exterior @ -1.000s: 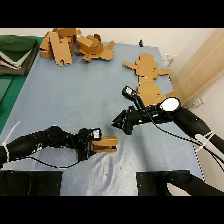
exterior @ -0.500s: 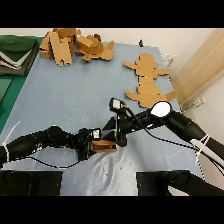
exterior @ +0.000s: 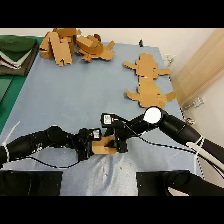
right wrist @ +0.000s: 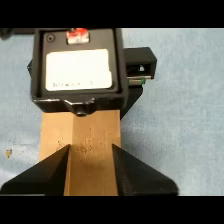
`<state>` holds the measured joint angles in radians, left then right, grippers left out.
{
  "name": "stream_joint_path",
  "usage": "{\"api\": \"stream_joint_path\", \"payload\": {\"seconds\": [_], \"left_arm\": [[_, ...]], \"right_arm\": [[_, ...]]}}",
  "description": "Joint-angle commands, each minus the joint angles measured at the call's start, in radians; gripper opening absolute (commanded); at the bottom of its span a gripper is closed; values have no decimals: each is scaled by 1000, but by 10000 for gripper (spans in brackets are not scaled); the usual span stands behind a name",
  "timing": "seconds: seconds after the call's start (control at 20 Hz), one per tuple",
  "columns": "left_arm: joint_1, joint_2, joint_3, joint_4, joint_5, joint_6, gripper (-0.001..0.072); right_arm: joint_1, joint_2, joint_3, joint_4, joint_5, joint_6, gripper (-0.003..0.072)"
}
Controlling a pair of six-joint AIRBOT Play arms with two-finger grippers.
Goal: Fold the box.
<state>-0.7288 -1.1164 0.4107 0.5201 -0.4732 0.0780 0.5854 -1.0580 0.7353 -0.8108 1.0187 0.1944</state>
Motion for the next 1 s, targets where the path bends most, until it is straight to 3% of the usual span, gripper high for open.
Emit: {"api": "stream_joint_path", "payload": {"seconds": [0.0, 0.45, 0.95], "left_arm": [[0, 0, 0, 0, 1, 0, 467], [0, 0, 0, 0, 1, 0, 467], [0, 0, 0, 0, 1, 0, 467]], "right_arm": [[40, -3, 0, -53, -27, 3, 516], [97, 0, 0, -114, -104, 16, 529], [97, 6, -10, -136, -45, 56, 528]]}}
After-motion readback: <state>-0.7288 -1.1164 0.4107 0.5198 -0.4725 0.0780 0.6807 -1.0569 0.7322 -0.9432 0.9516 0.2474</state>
